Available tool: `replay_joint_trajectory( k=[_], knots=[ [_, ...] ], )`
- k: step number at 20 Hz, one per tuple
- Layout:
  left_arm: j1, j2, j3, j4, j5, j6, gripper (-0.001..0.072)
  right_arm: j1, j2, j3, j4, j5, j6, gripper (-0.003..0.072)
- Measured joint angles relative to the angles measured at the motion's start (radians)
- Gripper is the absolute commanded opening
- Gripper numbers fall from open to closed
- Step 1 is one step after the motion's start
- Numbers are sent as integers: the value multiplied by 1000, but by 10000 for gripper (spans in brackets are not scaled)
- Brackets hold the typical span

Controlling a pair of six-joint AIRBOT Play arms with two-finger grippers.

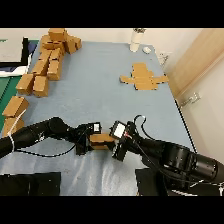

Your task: Fold the box.

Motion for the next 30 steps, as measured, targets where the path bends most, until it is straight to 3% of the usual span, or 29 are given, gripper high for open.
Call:
replay_joint_trajectory(
  k=[7,21,30],
  knots=[
    [0,0,0,0,0,0,526,-92,-123,3,27,55,-98,504],
    [0,0,0,0,0,0,527,-38,-188,5,262,65,-570,505],
    [0,0,0,0,0,0,527,-35,-266,5,312,68,-696,505]
  ],
)
